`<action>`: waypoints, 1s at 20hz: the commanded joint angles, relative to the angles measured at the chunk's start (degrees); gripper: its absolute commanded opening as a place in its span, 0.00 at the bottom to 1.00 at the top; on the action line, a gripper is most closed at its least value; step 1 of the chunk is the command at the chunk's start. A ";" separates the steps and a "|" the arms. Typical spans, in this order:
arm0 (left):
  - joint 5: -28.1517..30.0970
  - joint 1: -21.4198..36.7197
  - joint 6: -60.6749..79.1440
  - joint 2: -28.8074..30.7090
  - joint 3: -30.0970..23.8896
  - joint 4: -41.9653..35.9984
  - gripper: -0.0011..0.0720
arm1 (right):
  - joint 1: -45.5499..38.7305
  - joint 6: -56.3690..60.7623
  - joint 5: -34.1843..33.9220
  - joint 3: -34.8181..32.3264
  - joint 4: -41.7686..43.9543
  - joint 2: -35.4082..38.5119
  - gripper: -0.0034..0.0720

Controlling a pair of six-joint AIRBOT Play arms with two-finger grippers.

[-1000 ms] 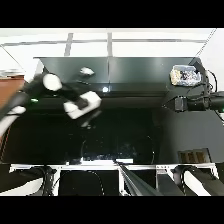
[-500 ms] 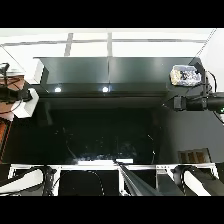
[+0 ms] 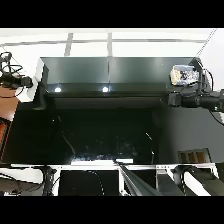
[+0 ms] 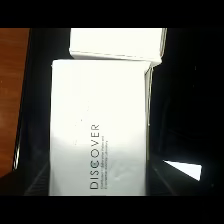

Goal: Fold the box and place the chain.

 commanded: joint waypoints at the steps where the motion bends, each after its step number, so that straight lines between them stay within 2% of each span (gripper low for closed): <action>1: -0.35 -0.90 0.07 -2.97 5.20 0.76 0.99 | 2.49 0.04 -2.84 -0.04 -0.04 -0.02 0.06; 4: -8.68 -0.94 -0.07 -1.64 13.09 2.73 0.99 | 5.29 0.02 -4.33 -0.04 -0.04 -0.07 0.06; 5: -12.20 -0.98 -0.22 -0.79 16.15 2.29 0.98 | 6.78 0.02 -6.82 -0.04 -0.15 -0.11 0.06; 6: -15.43 -1.05 -1.92 0.04 18.53 1.14 0.94 | 8.48 0.04 -10.88 -0.04 -0.28 -0.15 0.06; 7: -19.02 -1.05 -4.94 1.16 20.52 -0.94 0.66 | 10.05 0.04 -15.61 -0.04 -0.26 -0.28 0.06; 8: -21.64 -1.03 -6.36 2.71 20.81 -5.11 0.18 | 11.28 0.00 -19.89 -0.04 -0.31 -0.50 0.06; 9: -22.62 -1.09 -5.55 4.42 19.76 -10.67 0.05 | 12.20 0.00 -24.00 -0.07 -1.03 -0.92 0.06; 11: -21.57 -2.51 -1.03 9.42 13.64 -22.60 0.05 | 12.41 0.00 -28.59 -0.31 -4.48 -2.21 0.06; 12: -19.76 -4.07 1.55 12.66 8.87 -25.77 0.05 | 12.26 0.04 -30.42 -0.87 -8.11 -3.10 0.06; 15: -8.85 -11.06 8.68 24.33 -10.80 -26.32 0.05 | 12.26 0.02 -32.79 -3.67 -16.94 -6.05 0.06; 17: 0.59 -13.77 9.42 31.43 -22.86 -26.29 0.05 | 12.26 0.02 -30.53 -5.11 -17.59 -6.51 0.06; 19: 7.28 -14.25 9.38 36.87 -30.93 -26.32 0.05 | 12.28 0.00 -27.15 -5.11 -17.57 -6.51 0.06; 20: 8.76 -14.08 9.38 38.73 -33.46 -26.27 0.05 | 12.26 0.00 -26.62 -5.09 -17.59 -6.51 0.06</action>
